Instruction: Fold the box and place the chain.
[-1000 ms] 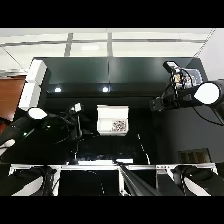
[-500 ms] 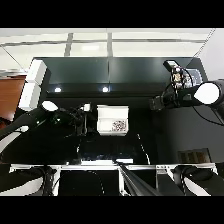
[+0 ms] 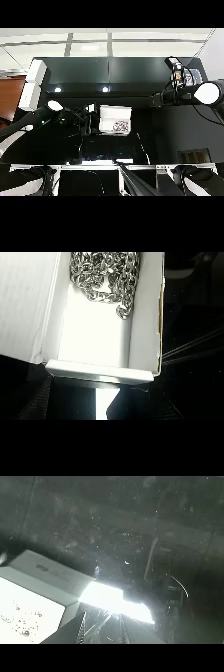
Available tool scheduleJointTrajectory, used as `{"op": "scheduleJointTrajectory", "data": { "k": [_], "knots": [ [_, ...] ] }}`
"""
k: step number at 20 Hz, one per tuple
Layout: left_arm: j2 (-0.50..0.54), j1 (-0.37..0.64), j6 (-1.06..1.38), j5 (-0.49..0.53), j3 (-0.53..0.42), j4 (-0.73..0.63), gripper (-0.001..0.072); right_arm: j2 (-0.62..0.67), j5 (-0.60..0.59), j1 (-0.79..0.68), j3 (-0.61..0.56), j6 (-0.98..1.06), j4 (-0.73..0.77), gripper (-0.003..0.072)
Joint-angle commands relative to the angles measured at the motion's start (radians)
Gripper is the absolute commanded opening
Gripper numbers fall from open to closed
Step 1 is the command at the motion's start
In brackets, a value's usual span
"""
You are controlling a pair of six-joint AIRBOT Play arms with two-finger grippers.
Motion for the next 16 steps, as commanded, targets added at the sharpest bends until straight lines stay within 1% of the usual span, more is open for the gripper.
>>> {"op": "scheduleJointTrajectory", "data": {
  "k": [1, 3, 6, 9, 11, 13, 15, 16],
  "knots": [
    [-0.01, -0.004, -0.005, 0.008, 0.011, -0.005, 0.0715, 0.0, -0.008, 0.0, -0.004, 0.0, -0.001, 0.0266],
    [-0.018, -0.004, -0.005, 0.026, 0.022, -0.004, 0.0715, 0.0, -0.01, 0.0, -0.013, 0.0, -0.001, 0.0266],
    [-0.034, -0.01, 0.0, 0.026, 0.043, -0.002, 0.0715, 0.0, -0.011, 0.0, -0.02, 0.0, -0.001, 0.0267],
    [-0.037, -0.042, 0.008, 0.025, 0.048, 0.004, 0.0715, 0.0, -0.011, 0.0, -0.025, 0.0, -0.001, 0.0266],
    [-0.037, -0.073, 0.014, 0.03, 0.048, 0.042, 0.0715, 0.0, -0.014, 0.0, -0.025, 0.0, -0.002, 0.0266],
    [-0.036, -0.088, 0.014, 0.052, 0.048, 0.05, 0.0713, 0.0, -0.019, 0.0, -0.025, 0.0, -0.002, 0.0267],
    [-0.036, -0.087, 0.013, 0.056, 0.048, 0.047, 0.0689, 0.0, -0.019, 0.0, -0.025, 0.0, -0.002, 0.0266],
    [-0.036, -0.087, 0.013, 0.054, 0.048, 0.046, 0.0643, 0.0, -0.021, 0.0, -0.025, 0.0, -0.002, 0.0267]
  ]
}}
